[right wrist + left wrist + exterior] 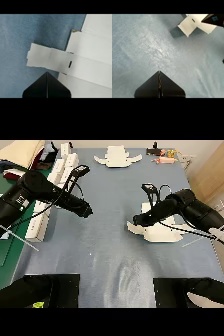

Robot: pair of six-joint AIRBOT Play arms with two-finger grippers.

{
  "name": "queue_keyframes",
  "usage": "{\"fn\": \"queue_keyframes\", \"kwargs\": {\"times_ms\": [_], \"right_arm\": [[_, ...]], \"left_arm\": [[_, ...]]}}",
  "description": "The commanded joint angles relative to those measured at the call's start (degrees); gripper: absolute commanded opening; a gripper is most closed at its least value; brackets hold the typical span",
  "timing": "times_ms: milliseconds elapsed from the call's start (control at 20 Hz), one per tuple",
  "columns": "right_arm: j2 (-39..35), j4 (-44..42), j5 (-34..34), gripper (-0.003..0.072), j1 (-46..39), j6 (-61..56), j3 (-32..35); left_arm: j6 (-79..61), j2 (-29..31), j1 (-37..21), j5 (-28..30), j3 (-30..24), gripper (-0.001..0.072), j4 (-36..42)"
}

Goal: Fold the box.

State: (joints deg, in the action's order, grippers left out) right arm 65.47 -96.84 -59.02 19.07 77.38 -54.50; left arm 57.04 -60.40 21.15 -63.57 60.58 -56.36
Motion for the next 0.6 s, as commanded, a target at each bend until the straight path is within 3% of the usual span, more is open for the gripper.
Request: {"fn": "queue_keyframes", "kwargs": {"times_ms": [0, 250, 350, 550], "right_arm": [[0.5, -0.3, 0.0, 0.0005, 0.6, -0.4, -0.6], [0.5, -1.5, 0.5, 0.0006, 0.6, -0.6, -0.6], [0.5, 1.7, -0.7, 0.0010, -0.6, -5.0, -1.7], [0.6, 14.1, -13.6, 0.0337, -11.1, -6.4, -10.2]], "left_arm": [[0.0, 0.0, 0.0, 0.0, 0.0, 0.0014, 0.0], [0.0, 0.0, 0.0, 0.0, 0.0, 0.0014, 0.0], [0.0, 0.0, 0.0, 0.0, 0.0, 0.0014, 0.0], [0.0, 0.0, 0.0, 0.0, 0.0, 0.0014, 0.0]]}}
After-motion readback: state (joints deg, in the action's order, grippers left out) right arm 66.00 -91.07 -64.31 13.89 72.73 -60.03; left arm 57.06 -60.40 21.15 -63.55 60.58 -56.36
